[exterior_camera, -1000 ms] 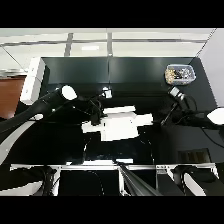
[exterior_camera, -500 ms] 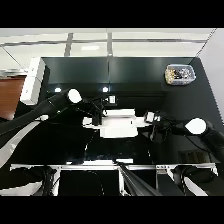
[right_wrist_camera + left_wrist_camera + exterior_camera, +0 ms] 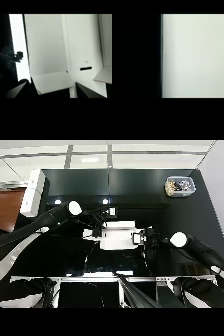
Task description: Fold the box and place the chain.
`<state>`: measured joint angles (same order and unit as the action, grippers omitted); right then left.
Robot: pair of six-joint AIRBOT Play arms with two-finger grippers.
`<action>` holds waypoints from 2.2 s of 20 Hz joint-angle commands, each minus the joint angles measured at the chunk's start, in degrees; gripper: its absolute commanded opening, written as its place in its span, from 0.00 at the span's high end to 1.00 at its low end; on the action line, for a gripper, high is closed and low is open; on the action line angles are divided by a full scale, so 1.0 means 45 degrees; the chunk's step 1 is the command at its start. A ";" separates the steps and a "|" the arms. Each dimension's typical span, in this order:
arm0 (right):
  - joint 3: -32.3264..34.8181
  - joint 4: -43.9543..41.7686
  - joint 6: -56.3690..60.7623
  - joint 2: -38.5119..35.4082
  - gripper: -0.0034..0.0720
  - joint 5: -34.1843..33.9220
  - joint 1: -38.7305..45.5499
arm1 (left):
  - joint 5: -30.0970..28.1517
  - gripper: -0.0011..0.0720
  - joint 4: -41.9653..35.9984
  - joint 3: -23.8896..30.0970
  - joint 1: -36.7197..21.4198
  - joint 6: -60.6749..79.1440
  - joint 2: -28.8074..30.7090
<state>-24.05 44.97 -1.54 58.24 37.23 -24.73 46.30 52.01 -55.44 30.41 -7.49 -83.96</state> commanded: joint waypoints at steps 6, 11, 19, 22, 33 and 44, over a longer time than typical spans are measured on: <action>-0.0568 -0.0899 -0.0403 0.0427 0.02 -0.1035 -0.0306 | 0.0087 0.95 0.0010 -0.0010 0.0005 0.0000 -0.0010; -0.1545 -0.1020 -0.1185 0.0432 0.02 -0.1180 -0.0214 | 0.0073 0.95 0.0010 -0.0010 0.0005 0.0000 -0.0010; -0.1705 -0.3755 -0.3395 0.0981 0.02 -0.0602 0.1617 | 0.0083 0.95 0.0010 -0.0010 0.0015 0.0000 -0.0010; -0.1705 -0.4726 -0.4396 0.1209 0.02 0.0092 0.1846 | 0.0078 0.95 0.0010 -0.0010 0.0015 0.0000 -0.0010; -0.1705 -0.4532 -0.5192 0.2710 0.02 0.1520 0.1719 | 0.0160 0.95 0.0015 -0.0010 0.0010 0.0000 -0.0010; -0.1919 -0.3808 -0.3342 0.3385 0.08 0.1088 0.1341 | 0.0505 0.95 0.0015 -0.0010 0.0015 -0.0005 -0.0010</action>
<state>-32.29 26.41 -19.22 72.90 42.63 -18.61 48.18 52.07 -55.46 30.48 -7.49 -83.99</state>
